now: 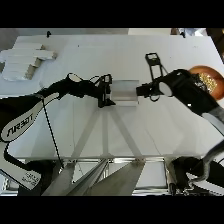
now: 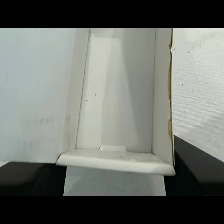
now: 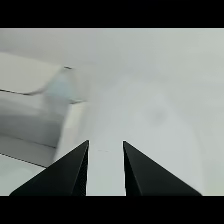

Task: Fold the box and place the chain.

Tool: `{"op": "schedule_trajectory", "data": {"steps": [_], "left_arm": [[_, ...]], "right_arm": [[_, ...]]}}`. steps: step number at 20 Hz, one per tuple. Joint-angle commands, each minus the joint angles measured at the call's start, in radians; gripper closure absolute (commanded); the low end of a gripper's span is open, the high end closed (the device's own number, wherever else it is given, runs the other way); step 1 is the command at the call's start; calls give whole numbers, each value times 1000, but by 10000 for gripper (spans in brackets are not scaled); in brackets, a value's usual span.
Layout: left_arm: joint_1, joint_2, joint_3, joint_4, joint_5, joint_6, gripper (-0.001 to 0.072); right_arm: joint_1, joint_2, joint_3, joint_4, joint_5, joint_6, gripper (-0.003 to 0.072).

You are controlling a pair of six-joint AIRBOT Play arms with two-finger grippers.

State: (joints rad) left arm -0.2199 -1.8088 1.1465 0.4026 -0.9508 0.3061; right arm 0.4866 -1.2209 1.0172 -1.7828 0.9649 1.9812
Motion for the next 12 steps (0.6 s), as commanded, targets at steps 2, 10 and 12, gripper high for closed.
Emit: {"op": "schedule_trajectory", "data": {"steps": [2,10,12], "left_arm": [[0,0,0,2,-3,0,433],[0,0,0,2,-4,0,433],[0,0,0,2,-3,0,433]], "right_arm": [[-160,120,0,-76,60,-83,457],[-713,118,0,-9,-14,-368,269],[-826,62,0,98,-60,-441,260]]}}
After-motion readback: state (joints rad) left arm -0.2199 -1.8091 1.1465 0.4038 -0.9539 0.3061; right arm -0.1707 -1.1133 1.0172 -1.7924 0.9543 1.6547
